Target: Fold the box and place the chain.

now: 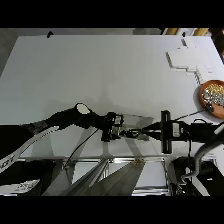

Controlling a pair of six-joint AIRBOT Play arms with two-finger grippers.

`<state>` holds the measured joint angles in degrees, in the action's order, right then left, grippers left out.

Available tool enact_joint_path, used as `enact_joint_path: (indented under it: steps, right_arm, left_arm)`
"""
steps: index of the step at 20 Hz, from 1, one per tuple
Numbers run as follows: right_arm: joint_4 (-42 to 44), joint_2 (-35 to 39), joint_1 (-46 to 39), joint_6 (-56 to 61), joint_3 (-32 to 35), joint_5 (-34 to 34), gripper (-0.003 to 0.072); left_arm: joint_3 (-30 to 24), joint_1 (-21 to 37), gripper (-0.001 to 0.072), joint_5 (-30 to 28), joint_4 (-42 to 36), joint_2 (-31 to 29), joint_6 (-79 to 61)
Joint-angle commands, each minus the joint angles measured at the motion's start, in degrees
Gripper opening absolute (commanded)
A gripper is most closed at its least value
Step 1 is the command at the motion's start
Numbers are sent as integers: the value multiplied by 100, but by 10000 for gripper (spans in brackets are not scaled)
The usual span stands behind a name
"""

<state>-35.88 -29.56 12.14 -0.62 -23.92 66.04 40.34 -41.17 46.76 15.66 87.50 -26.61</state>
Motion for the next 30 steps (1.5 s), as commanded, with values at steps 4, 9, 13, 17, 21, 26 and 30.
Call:
enact_joint_path:
  steps: [4,9,13,17,21,26,30]
  right_arm:
    - [120,-748,1150,581,2,-1390,17]
    - [63,-1316,1213,691,-20,-1637,229]
    - [-916,-1316,595,1541,-866,-570,219]
    - [-2116,-1259,-763,1550,-1700,669,155]
    - [-2402,-1453,-1659,1235,-1694,424,155]
    - [-2883,-2197,-1685,807,-1318,87,162]
    - [-2876,-2533,-1685,-339,-629,-66,161]
  left_arm:
    - [4,2,210,0,2,2,-2]
    - [4,2,210,0,2,2,-2]
    - [4,2,210,-2,2,2,-2]
    - [2,2,210,-2,2,2,-2]
    - [2,2,210,-2,2,2,-2]
    - [4,2,210,0,2,2,-2]
    - [2,2,210,0,2,2,-2]
